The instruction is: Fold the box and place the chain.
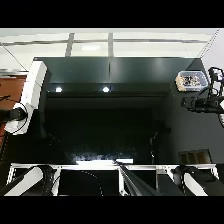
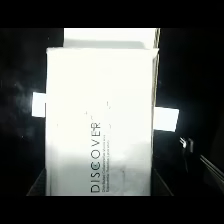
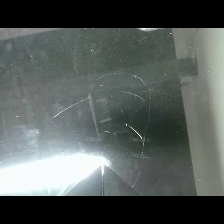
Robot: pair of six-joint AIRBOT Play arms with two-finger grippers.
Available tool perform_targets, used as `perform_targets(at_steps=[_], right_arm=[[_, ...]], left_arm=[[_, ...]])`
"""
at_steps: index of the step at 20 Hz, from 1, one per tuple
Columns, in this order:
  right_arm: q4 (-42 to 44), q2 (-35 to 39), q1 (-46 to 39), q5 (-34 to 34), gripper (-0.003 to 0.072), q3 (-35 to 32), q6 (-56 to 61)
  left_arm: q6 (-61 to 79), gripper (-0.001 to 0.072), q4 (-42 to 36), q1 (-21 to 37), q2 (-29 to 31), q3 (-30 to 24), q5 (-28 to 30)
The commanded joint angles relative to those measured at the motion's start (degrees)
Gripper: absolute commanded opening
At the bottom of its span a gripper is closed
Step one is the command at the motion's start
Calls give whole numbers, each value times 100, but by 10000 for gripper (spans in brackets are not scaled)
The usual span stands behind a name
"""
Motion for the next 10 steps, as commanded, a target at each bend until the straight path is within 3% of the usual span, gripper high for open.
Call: perform_targets(at_steps=[1, 3, 4, 6, 7, 10], right_arm=[[125, 2, -4, 9, 7, -2, -2], [175, 2, -4, 35, 6, -4, -2], [192, 2, -4, 44, 6, -2, -2], [225, 2, -4, 50, 7, -2, -2], [234, 2, -4, 48, 7, -2, -2], [223, 4, -4, 50, 6, 0, -116]], left_arm=[[225, 293, -195, -94, -393, 17, 568], [225, 295, -184, -175, -610, 55, 774], [223, 366, -225, -208, -658, 87, 968], [223, 675, -452, -293, -667, 164, 1261], [223, 717, -422, -332, -667, 251, 1226], [175, 717, -398, -328, -632, 807, 417]])
